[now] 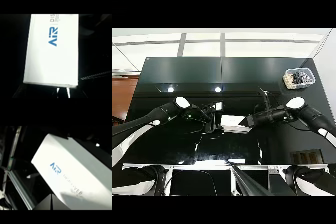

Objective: Fold the box and place the chain.

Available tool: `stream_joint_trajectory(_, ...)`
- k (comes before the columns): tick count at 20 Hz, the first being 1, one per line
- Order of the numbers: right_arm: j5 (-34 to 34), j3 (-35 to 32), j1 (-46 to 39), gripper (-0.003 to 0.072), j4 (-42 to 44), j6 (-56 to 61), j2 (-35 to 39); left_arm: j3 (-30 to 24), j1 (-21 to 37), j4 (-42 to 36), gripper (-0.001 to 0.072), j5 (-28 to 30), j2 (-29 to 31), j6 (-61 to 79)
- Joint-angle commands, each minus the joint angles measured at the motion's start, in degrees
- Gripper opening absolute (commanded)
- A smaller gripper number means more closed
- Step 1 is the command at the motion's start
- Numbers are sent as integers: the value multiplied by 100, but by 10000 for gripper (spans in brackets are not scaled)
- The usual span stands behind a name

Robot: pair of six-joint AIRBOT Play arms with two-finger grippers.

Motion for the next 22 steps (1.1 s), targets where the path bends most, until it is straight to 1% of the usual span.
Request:
stream_joint_trajectory(1, -343, -26, 46, 5, 66, 24, -317, 4, 2, 0, 411, 0, -4, 2)
stream_joint_trajectory(5, -398, -26, 153, 5, -428, 186, -483, 4, 0, -4, 411, -4, -4, 0)
stream_joint_trajectory(9, -302, 28, 136, 5, -404, 39, -431, 4, 2, -7, 411, -44, -4, 0)
stream_joint_trajectory(12, 153, 321, -70, 6, -435, 9, -66, 4, 7, -7, 411, -70, -4, 0)
stream_joint_trajectory(14, 616, 608, -415, 10, -549, 9, 413, 4, 13, 2, 413, -63, 4, -2)
stream_joint_trajectory(15, 811, 702, -614, 10, -664, 11, 678, 7, 13, 22, 446, -57, 22, 2)
stream_joint_trajectory(16, 994, 730, -855, 10, -831, 35, 984, 37, 13, 225, 612, -46, 72, 0)
stream_joint_trajectory(17, 1161, 730, -1071, 10, -1082, 129, 1255, 79, 20, 481, 710, -48, 146, -68)
stream_joint_trajectory(19, 1464, 728, -1445, 11, -1891, 498, 1714, 127, 44, 848, 711, -61, 420, -334)
stream_joint_trajectory(20, 1572, 728, -1598, 10, -2262, 632, 1882, 155, 48, 861, 711, -205, 581, -413)
stream_joint_trajectory(22, 1716, 726, -1814, 11, -2518, 704, 2035, 291, -13, 857, 709, -699, 852, -461)
